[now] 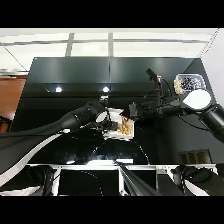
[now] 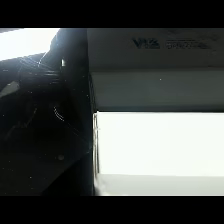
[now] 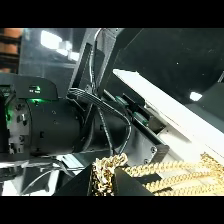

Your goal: Fold the box and place the chain.

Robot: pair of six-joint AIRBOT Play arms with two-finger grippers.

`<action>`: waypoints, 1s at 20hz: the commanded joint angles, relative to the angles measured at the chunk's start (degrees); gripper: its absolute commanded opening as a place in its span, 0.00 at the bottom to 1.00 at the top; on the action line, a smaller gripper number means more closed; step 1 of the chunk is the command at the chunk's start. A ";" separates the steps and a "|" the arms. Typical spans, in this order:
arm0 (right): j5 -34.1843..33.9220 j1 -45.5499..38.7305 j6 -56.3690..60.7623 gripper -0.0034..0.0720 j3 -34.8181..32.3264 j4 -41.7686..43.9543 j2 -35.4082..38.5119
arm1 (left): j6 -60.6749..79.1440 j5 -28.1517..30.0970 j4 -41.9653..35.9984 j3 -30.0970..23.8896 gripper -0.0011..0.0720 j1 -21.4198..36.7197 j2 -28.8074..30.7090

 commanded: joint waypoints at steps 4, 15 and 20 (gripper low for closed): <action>0.13 -0.28 -0.07 0.55 0.11 -2.27 -0.02 | 0.00 0.26 0.00 -0.02 0.05 0.00 -0.04; 13.25 -17.94 -0.11 0.55 0.11 -7.54 5.11 | -8.81 1.09 -0.02 0.11 0.06 0.35 0.26; 13.29 -17.90 -0.09 0.55 0.11 -7.69 5.22 | -7.32 -0.96 -0.35 1.40 0.84 -0.26 3.78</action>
